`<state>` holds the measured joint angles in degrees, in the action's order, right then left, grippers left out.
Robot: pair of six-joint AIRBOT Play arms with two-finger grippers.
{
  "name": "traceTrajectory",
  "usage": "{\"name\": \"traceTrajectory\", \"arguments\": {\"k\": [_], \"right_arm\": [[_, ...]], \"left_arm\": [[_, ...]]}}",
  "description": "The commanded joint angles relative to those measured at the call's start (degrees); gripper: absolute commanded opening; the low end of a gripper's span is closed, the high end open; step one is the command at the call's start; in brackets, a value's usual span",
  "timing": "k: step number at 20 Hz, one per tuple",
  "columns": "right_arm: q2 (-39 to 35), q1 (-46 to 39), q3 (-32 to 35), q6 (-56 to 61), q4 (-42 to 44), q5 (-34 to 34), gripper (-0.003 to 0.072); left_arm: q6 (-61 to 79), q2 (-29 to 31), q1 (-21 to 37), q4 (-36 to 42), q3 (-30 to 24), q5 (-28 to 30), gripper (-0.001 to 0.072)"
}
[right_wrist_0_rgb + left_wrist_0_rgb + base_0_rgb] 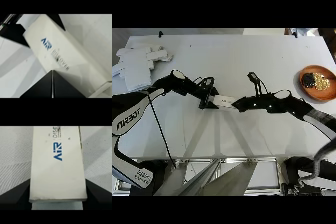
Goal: Fold the box and place the chain.
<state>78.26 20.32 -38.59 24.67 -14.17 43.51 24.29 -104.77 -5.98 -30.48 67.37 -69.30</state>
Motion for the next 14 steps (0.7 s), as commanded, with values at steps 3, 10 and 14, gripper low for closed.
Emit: {"name": "traceTrajectory", "arguments": {"k": [3, 10, 14], "right_arm": [[-10.2, -0.1, -0.1, -3.8, 3.8, -6.0, 0.0007], [-27.1, -3.3, -0.1, 15.7, -21.5, -21.7, 0.0007], [-30.8, -15.8, -0.1, 32.0, -38.1, -13.2, 0.0007]], "left_arm": [[0.1, 0.0, 0.0, 0.0, 0.0, 0.1, 0.0505], [0.1, 0.0, 0.0, 0.0, 0.0, 0.0, 0.0505], [0.1, 0.0, 0.0, 0.0, 0.0, 0.0, 0.0505]]}}
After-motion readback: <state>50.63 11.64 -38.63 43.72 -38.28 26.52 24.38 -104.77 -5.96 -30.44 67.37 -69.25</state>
